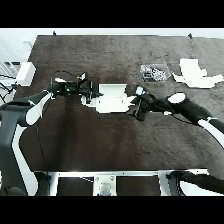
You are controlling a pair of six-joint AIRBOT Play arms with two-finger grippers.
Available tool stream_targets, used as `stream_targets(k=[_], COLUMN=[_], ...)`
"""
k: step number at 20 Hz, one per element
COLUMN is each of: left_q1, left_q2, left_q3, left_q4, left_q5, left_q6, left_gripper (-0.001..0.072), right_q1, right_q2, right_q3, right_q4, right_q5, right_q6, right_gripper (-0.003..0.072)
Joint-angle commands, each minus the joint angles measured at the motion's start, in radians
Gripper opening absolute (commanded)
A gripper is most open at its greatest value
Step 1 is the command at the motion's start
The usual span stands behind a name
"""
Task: Fold the box and place the chain.
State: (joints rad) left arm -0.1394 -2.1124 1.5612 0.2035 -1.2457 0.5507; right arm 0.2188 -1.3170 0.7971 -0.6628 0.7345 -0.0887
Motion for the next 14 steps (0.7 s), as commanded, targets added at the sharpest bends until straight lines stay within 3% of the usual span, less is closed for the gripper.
stream_targets(k=[1, 11, 14], left_q1=[0.000, 0.000, 0.000], left_q2=[-0.001, -0.001, -0.001], left_q3=[0.001, 0.001, 0.001], left_q4=[-0.002, -0.002, -0.002], left_q5=[0.000, 0.007, 0.008], left_q6=[0.000, 0.000, 0.000], left_gripper=[0.0020, 0.0020, 0.0020], right_q1=[0.077, 0.144, 0.135], right_q2=[-0.032, -0.114, -0.111], right_q3=[-0.002, 0.002, 0.031], right_q4=[-0.060, -0.050, -0.045], right_q5=[-0.089, -0.276, -0.285], right_q6=[-0.055, -0.054, -0.016], right_gripper=[0.0647, 0.0648, 0.0647])
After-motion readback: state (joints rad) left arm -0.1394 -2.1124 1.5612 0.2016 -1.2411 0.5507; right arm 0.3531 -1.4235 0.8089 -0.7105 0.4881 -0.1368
